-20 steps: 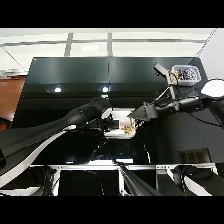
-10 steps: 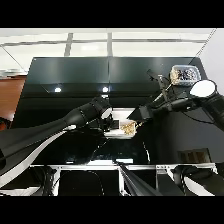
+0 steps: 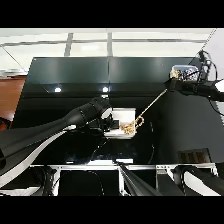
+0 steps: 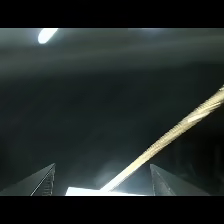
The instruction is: Fold the box and place the chain.
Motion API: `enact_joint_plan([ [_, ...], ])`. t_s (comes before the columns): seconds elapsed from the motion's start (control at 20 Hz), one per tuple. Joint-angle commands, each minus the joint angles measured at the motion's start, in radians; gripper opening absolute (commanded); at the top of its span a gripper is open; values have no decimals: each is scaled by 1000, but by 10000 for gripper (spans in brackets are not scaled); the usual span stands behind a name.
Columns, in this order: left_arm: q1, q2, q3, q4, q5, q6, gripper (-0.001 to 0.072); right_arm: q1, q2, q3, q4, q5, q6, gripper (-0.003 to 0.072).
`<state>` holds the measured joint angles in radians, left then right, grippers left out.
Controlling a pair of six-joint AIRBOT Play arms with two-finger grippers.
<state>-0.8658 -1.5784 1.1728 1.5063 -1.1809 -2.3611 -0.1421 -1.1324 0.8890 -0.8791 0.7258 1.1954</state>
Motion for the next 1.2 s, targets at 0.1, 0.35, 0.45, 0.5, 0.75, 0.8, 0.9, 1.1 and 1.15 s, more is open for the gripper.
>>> enact_joint_plan([
  [0.1,-1,0,0,0,-3,0,33,-79,-161,12,-57,-157,196,707],
  [0.35,0,0,0,0,2,1,33,-76,-371,201,-57,2,212,707],
  [0.45,0,0,0,0,1,1,33,-76,-443,279,-57,30,246,707],
  [0.5,0,0,0,0,1,0,33,-76,-480,317,-57,34,247,707],
  [0.75,-1,0,0,0,-2,0,33,-54,-620,454,-66,55,268,604],
  [0.8,-1,0,0,0,-2,0,33,-55,-628,455,-64,54,268,496],
  [0.9,-1,0,0,0,-2,1,33,-57,-626,455,-83,70,264,63],
  [1.1,-1,0,0,-4,-3,0,33,-52,-548,454,-79,259,100,18],
  [1.15,-1,0,0,-4,-2,0,33,-46,-502,454,-80,352,44,18],
])
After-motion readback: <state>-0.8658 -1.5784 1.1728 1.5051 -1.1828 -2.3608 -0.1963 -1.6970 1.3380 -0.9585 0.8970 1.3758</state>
